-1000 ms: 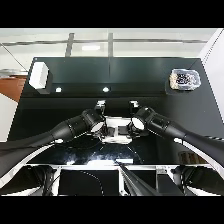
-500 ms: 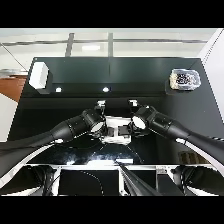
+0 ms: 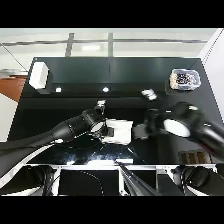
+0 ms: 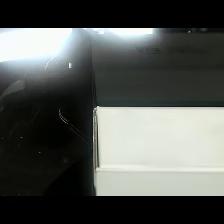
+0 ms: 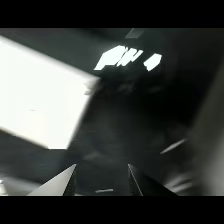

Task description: Fold the box and place the chain.

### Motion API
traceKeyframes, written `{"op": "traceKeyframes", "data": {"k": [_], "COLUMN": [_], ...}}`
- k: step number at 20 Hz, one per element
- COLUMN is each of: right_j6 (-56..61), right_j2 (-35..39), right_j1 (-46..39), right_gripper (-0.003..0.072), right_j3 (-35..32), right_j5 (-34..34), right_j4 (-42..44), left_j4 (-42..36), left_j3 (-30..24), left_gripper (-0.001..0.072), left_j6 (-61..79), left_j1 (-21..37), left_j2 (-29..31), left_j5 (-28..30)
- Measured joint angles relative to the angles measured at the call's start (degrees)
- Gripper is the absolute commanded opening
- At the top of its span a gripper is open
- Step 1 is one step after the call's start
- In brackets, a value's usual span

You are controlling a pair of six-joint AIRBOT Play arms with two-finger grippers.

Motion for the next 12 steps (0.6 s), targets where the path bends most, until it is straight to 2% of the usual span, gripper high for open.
{"op": "traceKeyframes", "data": {"k": [3, 5, 7, 9, 12], "right_j6": [-0.8, -1.9, -3.7, -5.1, -8.2], "right_j2": [6.0, 7.5, 6.7, 3.3, -6.8], "right_j1": [-6.5, -14.1, -23.4, -32.8, -44.0], "right_gripper": [0.0386, 0.0706, 0.0705, 0.0703, 0.0703], "right_j3": [-1.7, -4.0, -5.9, -5.8, 0.1], "right_j5": [3.1, -0.8, -8.7, -19.1, -31.9], "right_j4": [-15.7, -21.9, -24.1, -22.2, -14.0], "left_j4": [0.0, 0.0, 0.0, 0.0, 0.0], "left_j3": [0.0, 0.0, 0.0, 0.0, 0.0], "left_gripper": [0.0033, 0.0033, 0.0034, 0.0033, 0.0033], "left_j6": [0.0, 0.0, -0.1, -0.1, -0.1], "left_j1": [0.0, 0.0, 0.0, 0.0, 0.0], "left_j2": [0.0, 0.0, 0.0, 0.0, 0.0], "left_j5": [0.0, 0.0, 0.0, 0.1, 0.1]}}
